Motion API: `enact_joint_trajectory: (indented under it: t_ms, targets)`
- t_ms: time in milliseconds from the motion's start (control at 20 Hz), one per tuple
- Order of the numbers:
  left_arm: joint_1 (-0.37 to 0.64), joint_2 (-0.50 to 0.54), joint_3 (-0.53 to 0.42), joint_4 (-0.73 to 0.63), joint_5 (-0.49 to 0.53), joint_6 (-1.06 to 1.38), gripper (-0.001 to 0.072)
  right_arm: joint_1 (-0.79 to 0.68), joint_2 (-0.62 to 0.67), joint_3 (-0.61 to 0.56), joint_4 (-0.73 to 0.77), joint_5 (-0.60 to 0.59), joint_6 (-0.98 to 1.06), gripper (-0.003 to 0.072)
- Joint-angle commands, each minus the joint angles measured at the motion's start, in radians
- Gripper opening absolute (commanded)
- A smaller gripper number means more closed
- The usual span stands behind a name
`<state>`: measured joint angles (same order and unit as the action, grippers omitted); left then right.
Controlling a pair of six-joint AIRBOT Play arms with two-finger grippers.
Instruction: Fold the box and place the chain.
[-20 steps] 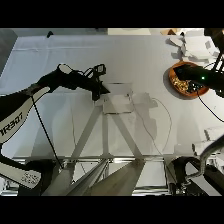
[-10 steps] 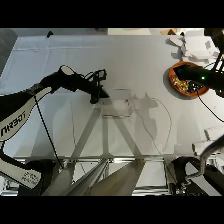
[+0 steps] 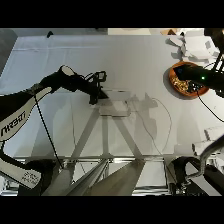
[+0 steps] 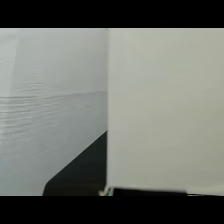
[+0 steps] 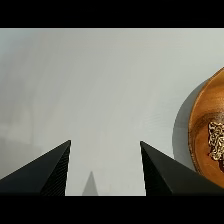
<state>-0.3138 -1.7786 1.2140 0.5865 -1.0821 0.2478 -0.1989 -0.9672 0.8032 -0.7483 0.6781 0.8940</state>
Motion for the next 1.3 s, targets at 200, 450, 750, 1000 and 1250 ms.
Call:
enact_joint_trajectory:
  t_ms: [200,450,750,1000,1250]
  targets:
    - [0.000,-0.001,0.000,-0.025,0.047,0.000,0.0004,-0.001,0.001,0.001,0.000,0.004,0.000,0.0476]
    - [0.000,-0.024,0.000,-0.040,0.047,0.003,0.0004,-0.001,0.001,0.001,0.000,0.004,0.000,0.0476]
    - [0.000,-0.037,0.000,-0.057,0.051,0.020,0.0004,-0.001,0.001,0.001,0.000,0.004,0.001,0.0476]
    - [0.000,-0.037,0.000,-0.058,0.062,0.037,0.0004,-0.001,0.001,0.001,0.000,0.004,0.001,0.0476]
    - [0.000,-0.037,0.000,-0.055,0.061,0.043,0.0011,0.000,0.001,0.001,0.000,0.009,-0.007,0.0476]
